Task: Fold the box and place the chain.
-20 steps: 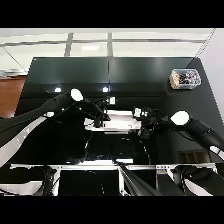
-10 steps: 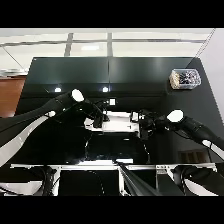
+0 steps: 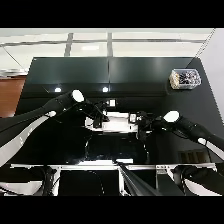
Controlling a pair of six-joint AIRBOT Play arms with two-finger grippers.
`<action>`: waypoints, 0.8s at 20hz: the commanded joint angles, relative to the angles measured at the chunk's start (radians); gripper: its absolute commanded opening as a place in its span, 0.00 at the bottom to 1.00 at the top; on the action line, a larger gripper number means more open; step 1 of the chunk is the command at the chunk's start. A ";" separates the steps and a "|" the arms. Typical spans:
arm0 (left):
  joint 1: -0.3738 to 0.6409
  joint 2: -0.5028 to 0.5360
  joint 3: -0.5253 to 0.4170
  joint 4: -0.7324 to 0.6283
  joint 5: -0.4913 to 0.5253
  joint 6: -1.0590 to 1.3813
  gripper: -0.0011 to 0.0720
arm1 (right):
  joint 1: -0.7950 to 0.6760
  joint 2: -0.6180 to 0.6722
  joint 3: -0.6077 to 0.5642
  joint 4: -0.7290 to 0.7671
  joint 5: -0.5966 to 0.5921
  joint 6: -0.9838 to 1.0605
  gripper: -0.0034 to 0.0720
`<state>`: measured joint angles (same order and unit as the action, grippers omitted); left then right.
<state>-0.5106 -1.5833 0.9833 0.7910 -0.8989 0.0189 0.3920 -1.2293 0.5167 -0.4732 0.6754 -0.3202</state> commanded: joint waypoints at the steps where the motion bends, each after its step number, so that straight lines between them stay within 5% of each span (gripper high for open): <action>1: 0.000 0.000 0.000 0.005 -0.003 0.000 0.05 | 0.001 -0.008 0.000 -0.002 -0.026 0.014 0.98; 16: 0.000 0.000 0.000 0.005 -0.025 0.000 0.05 | 0.001 -0.006 0.000 -0.041 -0.020 0.087 0.98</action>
<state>-0.5114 -1.5845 0.9833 0.7959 -0.9192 0.0158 0.3923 -1.2369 0.5171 -0.5060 0.6476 -0.2420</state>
